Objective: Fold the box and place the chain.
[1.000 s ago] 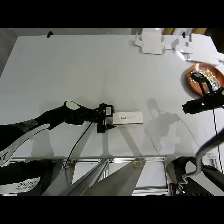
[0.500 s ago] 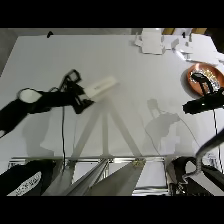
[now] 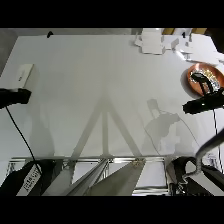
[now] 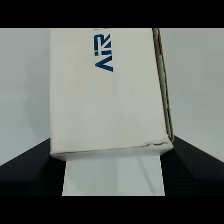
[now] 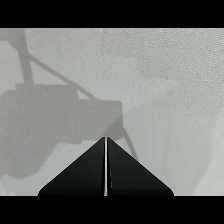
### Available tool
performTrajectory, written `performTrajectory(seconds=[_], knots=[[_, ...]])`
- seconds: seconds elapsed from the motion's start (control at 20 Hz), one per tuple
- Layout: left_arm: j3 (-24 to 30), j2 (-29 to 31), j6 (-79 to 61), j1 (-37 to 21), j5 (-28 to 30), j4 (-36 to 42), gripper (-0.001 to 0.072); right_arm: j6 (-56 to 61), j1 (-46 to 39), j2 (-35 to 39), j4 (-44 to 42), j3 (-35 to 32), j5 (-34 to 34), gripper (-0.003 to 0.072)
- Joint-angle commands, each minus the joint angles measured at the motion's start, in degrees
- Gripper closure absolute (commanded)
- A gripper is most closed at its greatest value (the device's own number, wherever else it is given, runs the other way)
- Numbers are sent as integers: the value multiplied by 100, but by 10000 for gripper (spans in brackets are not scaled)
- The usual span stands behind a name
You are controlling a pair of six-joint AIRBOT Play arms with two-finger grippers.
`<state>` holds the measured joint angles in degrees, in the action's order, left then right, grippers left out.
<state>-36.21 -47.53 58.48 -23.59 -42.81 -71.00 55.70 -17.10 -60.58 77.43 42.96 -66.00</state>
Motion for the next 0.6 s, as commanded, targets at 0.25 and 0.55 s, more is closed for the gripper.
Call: performTrajectory(seconds=[0.25, 0.55], knots=[[278, -1108, 501, -608, -649, -339, 244, 0, -4, -2, -2, 0, -2, 665], [275, -1139, 498, -608, -752, -343, 15, 0, -4, -2, -2, 0, 0, 665]])
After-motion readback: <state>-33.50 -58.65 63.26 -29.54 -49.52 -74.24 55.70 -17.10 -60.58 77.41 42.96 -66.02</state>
